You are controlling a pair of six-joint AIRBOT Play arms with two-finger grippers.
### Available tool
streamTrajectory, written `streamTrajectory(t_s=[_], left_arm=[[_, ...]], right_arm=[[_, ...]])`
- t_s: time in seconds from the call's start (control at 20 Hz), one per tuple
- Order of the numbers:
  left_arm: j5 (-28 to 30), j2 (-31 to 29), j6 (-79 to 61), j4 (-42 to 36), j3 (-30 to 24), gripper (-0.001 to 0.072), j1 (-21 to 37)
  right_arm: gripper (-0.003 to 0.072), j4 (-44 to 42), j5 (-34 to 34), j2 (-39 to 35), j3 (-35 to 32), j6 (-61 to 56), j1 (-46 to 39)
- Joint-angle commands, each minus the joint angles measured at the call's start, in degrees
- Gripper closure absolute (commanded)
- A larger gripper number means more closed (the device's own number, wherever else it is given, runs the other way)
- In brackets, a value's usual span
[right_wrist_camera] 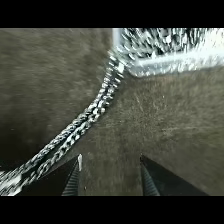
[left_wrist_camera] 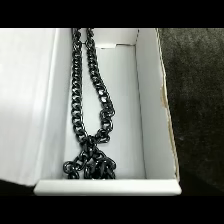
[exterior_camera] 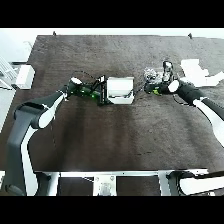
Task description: Fold the box and place the chain.
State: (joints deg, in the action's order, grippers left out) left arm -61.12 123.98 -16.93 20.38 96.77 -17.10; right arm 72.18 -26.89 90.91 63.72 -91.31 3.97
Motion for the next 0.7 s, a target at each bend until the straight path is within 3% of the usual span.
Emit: streamTrajectory(t_s=[0.0,0.15,0.35,0.4,0.55,0.6,0.65], left_arm=[[0.0,0.0,0.0,0.0,0.0,0.0179,0.0],[0.0,0.0,0.0,0.0,0.0,0.0180,0.0],[0.0,0.0,0.0,0.0,0.0,0.0179,0.0],[0.0,0.0,0.0,0.0,0.0,0.0179,0.0],[0.0,0.0,0.0,0.0,0.0,0.0179,0.0],[0.0,0.0,0.0,0.0,0.0,0.0179,0.0],[0.0,0.0,0.0,0.0,0.0,0.0179,0.0]], right_arm=[[0.0229,-12.9,2.5,7.3,3.4,9.1,-1.2],[0.0230,-22.3,2.5,11.7,8.7,18.6,-0.9],[0.0237,-23.4,4.6,14.4,12.7,20.2,-0.9],[0.0288,-23.4,5.8,14.7,12.7,20.2,-0.9],[0.0622,-23.5,7.5,15.2,12.7,20.4,-0.9],[0.0671,-23.6,7.3,14.6,12.7,20.5,-0.7],[0.0671,-23.6,7.0,13.4,12.7,21.0,-0.1]])
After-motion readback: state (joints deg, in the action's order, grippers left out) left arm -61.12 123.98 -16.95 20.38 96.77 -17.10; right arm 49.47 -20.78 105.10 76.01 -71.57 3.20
